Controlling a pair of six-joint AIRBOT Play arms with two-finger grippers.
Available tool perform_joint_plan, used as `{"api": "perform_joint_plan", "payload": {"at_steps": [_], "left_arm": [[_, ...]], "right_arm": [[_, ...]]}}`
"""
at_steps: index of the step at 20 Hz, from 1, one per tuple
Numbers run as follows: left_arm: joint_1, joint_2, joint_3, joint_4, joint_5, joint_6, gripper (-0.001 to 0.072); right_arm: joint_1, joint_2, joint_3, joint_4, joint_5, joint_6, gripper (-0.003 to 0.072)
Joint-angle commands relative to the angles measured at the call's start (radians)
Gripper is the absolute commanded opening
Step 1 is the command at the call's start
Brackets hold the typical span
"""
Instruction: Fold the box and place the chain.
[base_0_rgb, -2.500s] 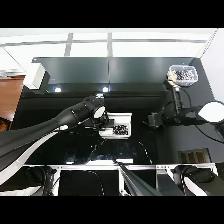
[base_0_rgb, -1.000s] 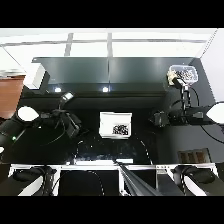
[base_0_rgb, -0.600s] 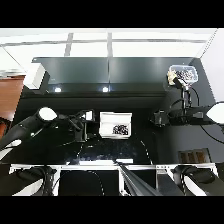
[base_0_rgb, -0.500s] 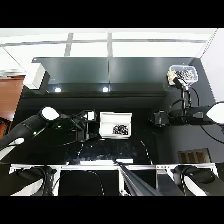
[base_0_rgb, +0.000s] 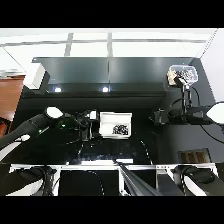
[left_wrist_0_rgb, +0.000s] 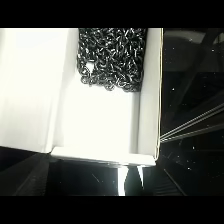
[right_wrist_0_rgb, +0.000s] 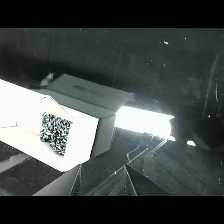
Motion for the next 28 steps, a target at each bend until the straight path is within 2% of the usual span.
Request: {"api": "perform_joint_plan", "payload": {"at_steps": [1, 4, 5, 6, 7, 9, 13, 15, 19, 21, 25, 28], "left_arm": [[-0.019, -0.009, 0.0, -0.009, 0.0, 0.02, 0.071], [-0.061, -0.012, 0.0, -0.002, 0.023, 0.019, 0.0702], [-0.07, -0.012, 0.0, -0.003, 0.038, 0.018, 0.0672], [-0.071, -0.012, 0.0, -0.003, 0.041, 0.015, 0.0613], [-0.071, -0.012, 0.0, -0.003, 0.041, 0.014, 0.0496], [-0.071, -0.012, 0.0, -0.003, 0.041, 0.014, 0.048], [-0.071, -0.012, 0.0, -0.003, 0.041, 0.014, 0.048], [-0.071, -0.012, 0.0, -0.003, 0.041, 0.014, 0.048], [-0.071, -0.012, 0.0, -0.003, 0.041, 0.014, 0.0481], [-0.071, -0.012, 0.0, -0.003, 0.041, 0.015, 0.0481], [-0.071, -0.012, 0.0, -0.003, 0.041, 0.014, 0.0481], [-0.071, -0.012, 0.0, -0.003, 0.041, 0.014, 0.0481]], "right_arm": [[0.0, 0.0, 0.001, 0.002, -0.013, 0.0, 0.0314], [0.0, -0.001, 0.001, 0.002, -0.037, -0.001, 0.0314], [0.0, -0.001, 0.001, 0.002, -0.055, -0.001, 0.0314], [0.0, -0.001, -0.002, 0.003, -0.082, -0.001, 0.0315], [0.0, -0.003, -0.006, 0.007, -0.122, 0.0, 0.032], [0.0, -0.021, -0.011, 0.034, -0.207, 0.01, 0.0713], [0.0, -0.132, -0.01, 0.277, -0.397, -0.11, 0.0707], [0.027, -0.219, -0.01, 0.383, -0.394, -0.231, 0.0707], [0.15, -0.329, -0.01, 0.391, -0.391, -0.539, 0.0707], [0.18, -0.328, 0.004, 0.388, -0.34, -0.725, 0.0707], [0.182, -0.328, 0.072, 0.332, -0.103, -1.015, 0.0707], [0.224, -0.329, 0.072, 0.252, -0.079, -1.136, 0.0706]]}}
